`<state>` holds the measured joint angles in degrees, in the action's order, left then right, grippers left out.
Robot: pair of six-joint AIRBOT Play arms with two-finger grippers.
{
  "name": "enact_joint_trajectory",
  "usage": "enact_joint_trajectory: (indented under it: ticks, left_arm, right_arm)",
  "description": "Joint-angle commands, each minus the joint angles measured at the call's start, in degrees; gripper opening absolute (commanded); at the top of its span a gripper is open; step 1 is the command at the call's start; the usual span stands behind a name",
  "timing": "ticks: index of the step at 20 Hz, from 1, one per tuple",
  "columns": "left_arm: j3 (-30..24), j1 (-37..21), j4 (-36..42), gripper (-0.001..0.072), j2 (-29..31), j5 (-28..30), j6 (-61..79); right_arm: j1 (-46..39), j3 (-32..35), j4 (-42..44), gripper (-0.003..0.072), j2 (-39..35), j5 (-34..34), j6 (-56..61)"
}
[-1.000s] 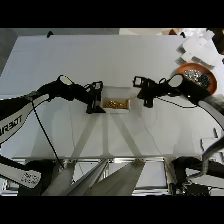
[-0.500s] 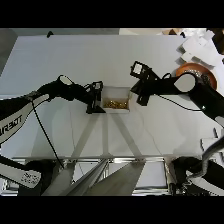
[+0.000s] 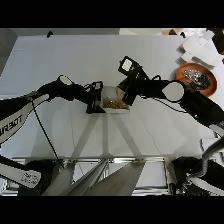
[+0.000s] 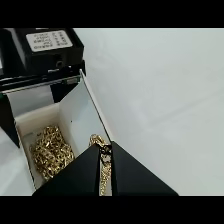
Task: Fold the box and place the chain.
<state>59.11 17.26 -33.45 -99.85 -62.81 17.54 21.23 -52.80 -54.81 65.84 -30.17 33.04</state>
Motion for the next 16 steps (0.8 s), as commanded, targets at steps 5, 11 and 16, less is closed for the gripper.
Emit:
enact_joint_trajectory:
  ticks: [5, 11, 16]
  left_arm:
    - [0.04, -0.02, 0.0, 0.0211, 0.04, 0.0, 0.0]
    - [0.04, -0.02, 0.0, 0.0211, 0.04, 0.0, 0.0]
    - [0.04, -0.02, 0.0, 0.0211, 0.04, 0.02, 0.02]
  right_arm:
    - [0.48, -0.04, 1.18, 0.0012, 1.99, -3.87, 1.68]
    - [0.5, -0.04, 1.49, 0.0017, 4.17, -8.81, 1.68]
    - [0.48, -0.2, 1.44, 0.0328, 4.13, -11.28, 1.68]
